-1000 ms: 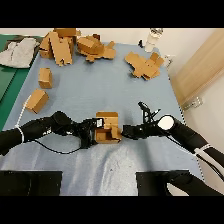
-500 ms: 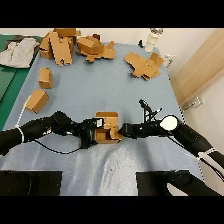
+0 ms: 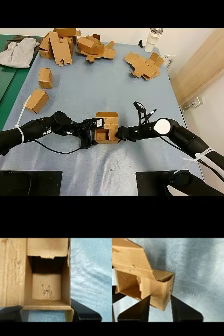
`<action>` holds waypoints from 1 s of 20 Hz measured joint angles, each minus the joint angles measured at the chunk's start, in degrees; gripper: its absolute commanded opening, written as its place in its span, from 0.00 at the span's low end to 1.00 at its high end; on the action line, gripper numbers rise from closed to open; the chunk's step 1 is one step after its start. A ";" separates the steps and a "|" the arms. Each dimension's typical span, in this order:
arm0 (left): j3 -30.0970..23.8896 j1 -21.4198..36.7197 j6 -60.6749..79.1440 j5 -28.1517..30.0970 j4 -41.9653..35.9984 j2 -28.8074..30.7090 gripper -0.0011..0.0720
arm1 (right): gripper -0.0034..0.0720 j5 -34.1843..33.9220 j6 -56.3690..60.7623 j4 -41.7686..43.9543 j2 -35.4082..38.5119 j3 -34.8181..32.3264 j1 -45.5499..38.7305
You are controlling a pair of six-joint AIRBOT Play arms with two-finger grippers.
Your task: Fold the box.
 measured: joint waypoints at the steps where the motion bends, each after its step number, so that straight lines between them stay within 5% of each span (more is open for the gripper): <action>1: -0.02 0.00 0.02 0.00 0.00 -0.02 0.41 | 0.58 0.02 3.02 -3.15 -0.26 0.96 1.62; 10: 0.00 0.00 0.02 0.02 0.00 -0.02 0.41 | 0.55 9.68 25.03 -25.14 -10.86 13.38 13.62; 20: -0.02 0.00 0.00 0.07 -0.02 -0.02 0.41 | 0.55 18.49 35.23 -30.34 -24.13 24.33 18.49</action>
